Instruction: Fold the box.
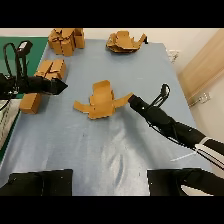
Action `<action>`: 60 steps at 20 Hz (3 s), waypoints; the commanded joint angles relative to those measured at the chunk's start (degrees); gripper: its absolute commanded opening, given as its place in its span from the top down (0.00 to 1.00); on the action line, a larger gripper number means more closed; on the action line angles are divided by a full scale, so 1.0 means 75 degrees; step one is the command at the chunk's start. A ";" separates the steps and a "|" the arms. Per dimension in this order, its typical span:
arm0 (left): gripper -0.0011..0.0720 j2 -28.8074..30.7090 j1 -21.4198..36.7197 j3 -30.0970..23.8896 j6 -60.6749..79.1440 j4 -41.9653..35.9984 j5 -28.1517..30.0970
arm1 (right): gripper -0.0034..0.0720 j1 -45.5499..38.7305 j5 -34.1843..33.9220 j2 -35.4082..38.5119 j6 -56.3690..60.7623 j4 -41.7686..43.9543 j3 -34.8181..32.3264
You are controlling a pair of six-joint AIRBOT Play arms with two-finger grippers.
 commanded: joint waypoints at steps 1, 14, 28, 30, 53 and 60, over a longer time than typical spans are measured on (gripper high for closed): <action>0.05 -0.0364 0.0006 -0.0017 0.0000 -0.0023 -0.0052 | 0.96 0.0303 0.0790 -0.0382 0.1110 -0.0930 -0.0009; 0.05 -0.2328 -0.0702 0.0114 0.1055 -0.0938 0.0134 | 0.64 0.0026 -0.0997 0.0032 0.0000 -0.1259 -0.0009; 0.05 -0.6493 -0.0851 0.4948 0.0664 -0.0708 -0.1647 | 0.62 -0.3016 -0.6741 0.0737 -0.1306 -0.1609 0.0399; 0.05 -0.6528 -0.0941 0.4963 0.0688 -0.0667 -0.1673 | 0.49 -0.2973 -0.6781 0.0516 -0.1291 -0.1603 0.0635; 0.06 -0.8617 -0.1276 0.6135 0.0402 -0.3066 -0.3051 | 0.49 -0.2926 -0.7114 -0.0020 -0.1279 -0.1591 0.1084; 0.39 -0.8684 -0.1373 0.6193 0.0458 -0.2964 -0.2853 | 0.49 -0.2929 -0.7041 -0.0020 -0.1276 -0.1641 0.1084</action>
